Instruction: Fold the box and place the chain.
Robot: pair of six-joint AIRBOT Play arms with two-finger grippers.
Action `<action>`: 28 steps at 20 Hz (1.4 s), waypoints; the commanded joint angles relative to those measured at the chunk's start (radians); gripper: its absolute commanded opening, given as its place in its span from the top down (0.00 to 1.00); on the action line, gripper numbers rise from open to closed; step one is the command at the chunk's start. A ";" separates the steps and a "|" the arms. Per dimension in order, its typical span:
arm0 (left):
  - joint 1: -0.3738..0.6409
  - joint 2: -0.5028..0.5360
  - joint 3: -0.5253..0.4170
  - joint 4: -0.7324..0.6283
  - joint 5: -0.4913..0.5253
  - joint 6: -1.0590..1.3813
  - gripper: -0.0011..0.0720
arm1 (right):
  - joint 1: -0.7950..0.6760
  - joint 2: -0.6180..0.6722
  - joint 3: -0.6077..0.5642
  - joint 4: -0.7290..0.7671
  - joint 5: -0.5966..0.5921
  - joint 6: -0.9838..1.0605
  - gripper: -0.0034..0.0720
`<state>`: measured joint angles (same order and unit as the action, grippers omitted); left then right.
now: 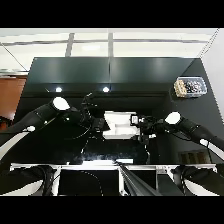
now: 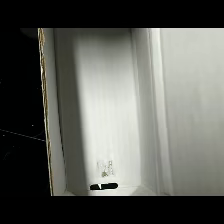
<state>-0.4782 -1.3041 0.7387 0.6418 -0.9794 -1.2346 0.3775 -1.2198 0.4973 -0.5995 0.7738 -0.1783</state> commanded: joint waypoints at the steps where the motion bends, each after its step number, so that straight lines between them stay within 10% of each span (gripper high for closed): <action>1: -0.063 -0.001 0.004 0.117 0.110 -0.131 0.31 | 0.001 -0.001 0.000 0.000 0.000 0.000 0.38; 10: -0.147 -0.016 0.069 0.297 0.146 -0.343 0.30 | 0.001 -0.001 0.000 0.000 0.000 0.000 0.38; 18: -0.355 -0.101 0.254 0.795 -0.047 -0.882 0.30 | 0.001 -0.001 0.000 0.000 0.000 0.000 0.38; 28: -0.414 -0.206 0.346 0.835 -0.128 -1.003 0.44 | 0.001 -0.001 0.000 0.000 0.000 0.000 0.38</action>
<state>-0.8841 -1.4956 1.0668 1.4570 -1.0897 -2.1971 0.3775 -1.2198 0.4973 -0.5995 0.7738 -0.1783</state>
